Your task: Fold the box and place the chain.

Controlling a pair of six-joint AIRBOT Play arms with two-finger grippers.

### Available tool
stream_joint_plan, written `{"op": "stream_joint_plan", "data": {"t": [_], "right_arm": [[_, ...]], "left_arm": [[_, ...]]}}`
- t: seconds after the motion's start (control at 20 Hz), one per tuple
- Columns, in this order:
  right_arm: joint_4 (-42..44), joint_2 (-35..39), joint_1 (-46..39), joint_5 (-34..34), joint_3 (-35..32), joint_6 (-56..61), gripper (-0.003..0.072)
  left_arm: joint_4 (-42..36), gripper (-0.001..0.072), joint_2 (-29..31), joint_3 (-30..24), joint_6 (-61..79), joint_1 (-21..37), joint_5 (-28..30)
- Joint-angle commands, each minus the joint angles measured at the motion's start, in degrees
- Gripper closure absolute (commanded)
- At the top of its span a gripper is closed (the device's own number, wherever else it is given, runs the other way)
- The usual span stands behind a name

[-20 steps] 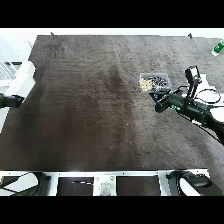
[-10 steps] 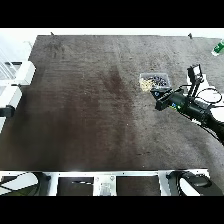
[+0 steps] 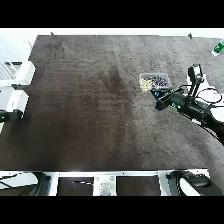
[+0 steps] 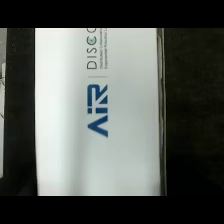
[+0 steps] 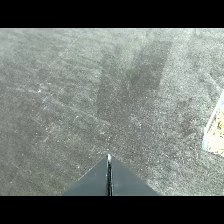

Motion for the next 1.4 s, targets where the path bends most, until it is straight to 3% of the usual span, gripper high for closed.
{"op": "stream_joint_plan", "data": {"t": [0.0, 0.2, 0.3, 0.5, 0.55, 0.6, 0.65, 0.75, 0.85, 0.95, 1.0, 1.15, 1.35], "right_arm": [[0.02, 0.0, 0.02, 0.0, -0.02, 0.0, 0.0671], [0.26, 0.02, 0.02, 0.0, -0.02, 0.0, 0.0669], [0.26, 0.02, 0.02, 0.0, -0.02, 0.0, 0.0521], [2.93, 0.52, 0.02, 0.0, 0.02, -0.04, 0.0525], [3.48, 1.01, 0.02, -0.09, 0.04, -0.07, 0.0574], [3.8, 1.57, 0.02, -0.83, 0.04, -0.07, 0.0583], [3.87, 2.23, 0.02, -1.66, 0.04, -0.07, 0.0665], [3.87, 4.28, 0.02, -4.04, 0.04, -0.04, 0.0671], [3.8, 6.93, 0.0, -8.15, 0.02, -0.04, 0.0671], [3.43, 9.6, 0.0, -12.98, 0.0, -0.04, 0.0672], [2.38, 10.82, 0.0, -14.99, 0.0, -0.04, 0.0673], [-1.36, 13.57, 0.0, -18.12, -0.02, -0.02, 0.0674], [-1.84, 16.85, 0.0, -27.41, -3.15, -0.02, 0.0674]], "left_arm": [[-0.5, -0.0009, -0.22, 0.24, -1.18, 0.07, 1.73], [0.31, -0.0011, 2.95, 0.24, -0.92, 0.07, 0.87], [0.59, -0.0011, 6.8, 0.24, -0.92, 0.07, -3.87], [0.04, -0.0008, 18.01, 0.24, -0.87, 0.07, -7.69], [-2.32, 0.0062, 20.83, 0.24, -0.37, 0.07, -7.56], [-5.95, 0.0275, 23.8, 0.24, 0.98, 0.07, -7.85], [-10.58, 0.0396, 26.16, 0.24, 4.0, 0.04, -9.09], [-21.09, 0.0687, 30.49, 0.22, 10.58, 0.04, -15.17], [-29.59, 0.0692, 32.68, 0.24, 13.53, -1.81, -21.64], [-30.4, 0.0694, 33.22, 0.17, 13.97, -7.34, -22.4], [-29.92, 0.0695, 33.22, 0.15, 13.25, -11.04, -20.83], [-29.49, 0.0696, 33.22, 0.04, 10.45, -24.04, -8.41], [-29.53, 0.0696, 33.22, -1.88, 9.68, -43.39, 14.29]]}}
